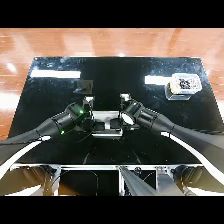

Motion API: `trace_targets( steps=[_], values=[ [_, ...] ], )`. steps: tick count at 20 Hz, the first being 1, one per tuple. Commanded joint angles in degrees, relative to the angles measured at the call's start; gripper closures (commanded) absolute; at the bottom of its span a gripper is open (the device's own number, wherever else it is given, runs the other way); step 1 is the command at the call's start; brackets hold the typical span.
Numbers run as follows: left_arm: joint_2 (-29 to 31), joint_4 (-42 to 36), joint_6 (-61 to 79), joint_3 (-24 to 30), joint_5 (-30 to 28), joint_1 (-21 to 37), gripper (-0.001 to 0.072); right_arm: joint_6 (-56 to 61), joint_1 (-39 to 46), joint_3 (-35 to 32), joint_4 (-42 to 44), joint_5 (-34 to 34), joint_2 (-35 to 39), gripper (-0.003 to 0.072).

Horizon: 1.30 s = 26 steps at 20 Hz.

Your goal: Fold the box and place the chain.

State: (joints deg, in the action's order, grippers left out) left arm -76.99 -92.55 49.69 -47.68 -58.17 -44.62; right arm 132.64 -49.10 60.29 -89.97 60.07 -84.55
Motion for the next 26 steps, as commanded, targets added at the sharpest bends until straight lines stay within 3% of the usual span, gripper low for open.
trace_targets(
  steps=[1, 10, 11, 12, 20, 21, 22, 24, 25, 26],
  values=[
    [0.04, -0.11, 0.02, -0.07, -0.09, 0.0, 0.0689, -0.28, -0.04, 0.04, -0.09, -0.07, -0.57, 0.0318],
    [0.04, -0.11, 0.0, -0.07, -0.11, 0.0, 0.0689, -1.66, -0.04, 0.07, 0.39, -0.11, -2.01, 0.032],
    [0.04, -0.11, 0.0, -0.07, -0.11, 0.0, 0.0689, -2.45, -0.04, 0.07, 0.68, -0.11, -2.01, 0.0433],
    [0.04, -0.11, 0.0, -0.07, -0.11, 0.0, 0.0689, -4.46, -0.04, 0.07, 1.64, -0.33, -2.01, 0.0654],
    [0.04, -0.11, 0.0, -0.07, -0.11, 0.0, 0.0689, -5.6, -0.04, 0.07, 3.17, -1.16, -2.01, 0.0625],
    [0.04, -0.11, 0.0, -0.07, -0.11, 0.0, 0.0689, -5.55, -0.04, 0.07, 3.17, -1.14, -2.01, 0.0365],
    [0.04, -0.11, 0.02, -0.07, -0.11, 0.0, 0.0689, -5.53, -0.04, 0.07, 3.15, -1.01, -2.01, 0.0304],
    [0.04, -0.11, 0.0, -0.07, -0.09, 0.0, 0.0689, -5.55, -0.04, 0.07, 3.13, -0.76, -1.99, 0.031],
    [0.04, -0.11, 0.02, -0.07, -0.09, 0.0, 0.0689, -5.62, -0.04, 0.07, 3.13, -0.76, -1.99, 0.0391],
    [0.04, -0.11, 0.0, -0.07, -0.09, 0.0, 0.0689, -6.19, -0.04, 0.07, 3.15, -0.79, -1.99, 0.0574]
  ],
)
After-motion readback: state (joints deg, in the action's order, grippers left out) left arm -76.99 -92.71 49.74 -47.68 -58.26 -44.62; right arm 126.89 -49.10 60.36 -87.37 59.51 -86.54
